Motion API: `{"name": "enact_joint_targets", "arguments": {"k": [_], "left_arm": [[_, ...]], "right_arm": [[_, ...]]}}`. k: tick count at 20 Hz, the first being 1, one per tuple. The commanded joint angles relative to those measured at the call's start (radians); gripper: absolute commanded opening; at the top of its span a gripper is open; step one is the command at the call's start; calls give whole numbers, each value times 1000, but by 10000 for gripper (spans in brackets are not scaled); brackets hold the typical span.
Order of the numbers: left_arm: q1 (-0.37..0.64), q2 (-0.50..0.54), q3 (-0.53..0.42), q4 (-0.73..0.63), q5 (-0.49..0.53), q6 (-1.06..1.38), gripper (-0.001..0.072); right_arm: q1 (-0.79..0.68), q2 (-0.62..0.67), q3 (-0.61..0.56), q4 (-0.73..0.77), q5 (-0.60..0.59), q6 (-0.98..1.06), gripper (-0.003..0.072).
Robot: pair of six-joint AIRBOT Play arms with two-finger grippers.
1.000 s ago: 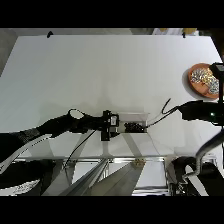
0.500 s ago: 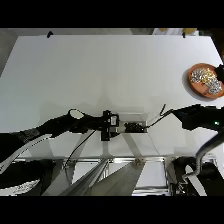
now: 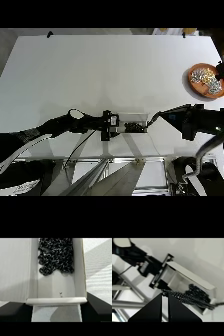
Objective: Fold the box and place the chain.
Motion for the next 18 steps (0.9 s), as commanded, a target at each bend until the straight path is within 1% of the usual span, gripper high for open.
{"name": "enact_joint_targets", "arguments": {"k": [1, 4, 9, 13, 18], "left_arm": [[0, 0, 0, 0, 0, 0, 148], [0, 0, 0, 0, 0, 0, 148], [0, 0, 0, 0, 0, 0, 148], [0, 0, 0, 0, 0, 0, 148], [0, 0, 0, 0, 0, 0, 148]], "right_arm": [[0, 1, 1, 174, 5, -118, 25], [0, 1, 1, 254, -3, -185, 25], [0, 0, 1, 299, -62, -209, 25], [0, 0, 1, 372, -86, -272, 25], [0, 0, 1, 373, -134, -281, 25]]}}
